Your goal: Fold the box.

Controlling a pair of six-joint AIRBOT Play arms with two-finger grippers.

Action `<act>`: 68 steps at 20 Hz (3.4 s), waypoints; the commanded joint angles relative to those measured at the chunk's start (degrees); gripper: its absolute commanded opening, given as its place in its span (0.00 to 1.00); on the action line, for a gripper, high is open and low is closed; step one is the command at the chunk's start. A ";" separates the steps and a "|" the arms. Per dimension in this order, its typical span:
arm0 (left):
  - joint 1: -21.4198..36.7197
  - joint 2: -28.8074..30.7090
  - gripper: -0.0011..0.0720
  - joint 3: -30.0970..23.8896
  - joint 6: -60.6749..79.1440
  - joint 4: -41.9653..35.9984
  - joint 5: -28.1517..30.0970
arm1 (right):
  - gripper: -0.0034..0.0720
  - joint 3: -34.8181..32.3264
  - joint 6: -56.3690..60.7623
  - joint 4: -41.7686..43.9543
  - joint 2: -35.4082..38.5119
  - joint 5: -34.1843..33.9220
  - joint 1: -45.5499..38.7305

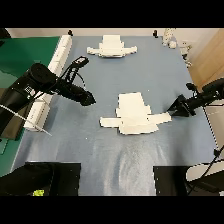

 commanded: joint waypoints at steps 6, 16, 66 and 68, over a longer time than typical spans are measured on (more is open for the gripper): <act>0.02 -0.02 0.42 0.02 0.02 0.00 0.02 | 0.63 -2.97 -4.07 1.25 -0.20 -0.17 1.29; 0.02 -0.02 0.42 0.02 0.02 0.00 0.02 | 0.04 -3.98 -7.61 3.02 0.81 -0.17 9.90; 3.63 -33.53 0.42 11.23 15.80 -22.49 -19.23 | 0.04 -44.04 5.57 5.05 51.82 40.92 43.10; 3.54 -34.12 0.42 11.34 16.46 -22.16 -21.62 | 0.04 -44.04 5.55 5.03 51.82 40.87 43.10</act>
